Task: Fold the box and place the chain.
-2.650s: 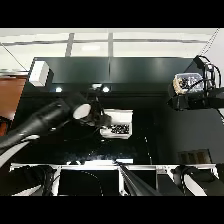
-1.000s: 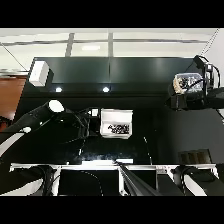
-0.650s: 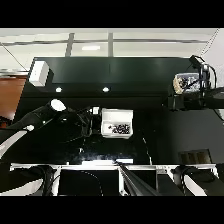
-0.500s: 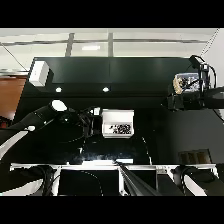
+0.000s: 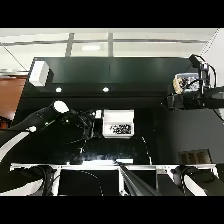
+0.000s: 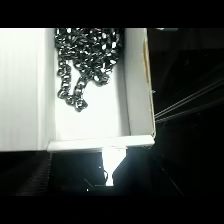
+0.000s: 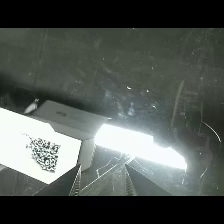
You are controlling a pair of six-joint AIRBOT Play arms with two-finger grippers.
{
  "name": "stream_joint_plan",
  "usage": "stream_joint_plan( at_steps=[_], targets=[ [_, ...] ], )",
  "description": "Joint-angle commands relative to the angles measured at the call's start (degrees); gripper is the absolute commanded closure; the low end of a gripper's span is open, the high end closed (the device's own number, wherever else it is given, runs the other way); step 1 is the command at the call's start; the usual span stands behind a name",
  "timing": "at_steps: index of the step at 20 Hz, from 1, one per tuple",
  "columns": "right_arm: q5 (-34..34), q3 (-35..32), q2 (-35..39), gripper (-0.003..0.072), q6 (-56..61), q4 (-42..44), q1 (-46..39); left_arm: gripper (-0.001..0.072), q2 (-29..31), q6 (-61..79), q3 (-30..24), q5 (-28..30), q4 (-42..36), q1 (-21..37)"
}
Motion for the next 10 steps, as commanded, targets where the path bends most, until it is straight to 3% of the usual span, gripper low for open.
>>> stream_joint_plan(
  at_steps=[1, 8, 10],
  targets=[
    [-0.3, 0.0, 0.0, 0.035, 0.0, 0.0, 0.1, -0.0011, 0.0, -0.7, 0.0, 0.3, -3.0, -1.3],
    [-1.2, -2.2, 0.0, 0.035, 0.0, -0.2, 0.1, -0.0005, -0.9, -0.9, 0.0, 1.9, -6.5, -1.8],
    [-3.3, -4.5, 0.0, 0.035, 0.0, 0.9, 0.2, 0.0062, -1.4, -0.9, 0.0, 1.9, -6.4, -1.8]
  ],
)
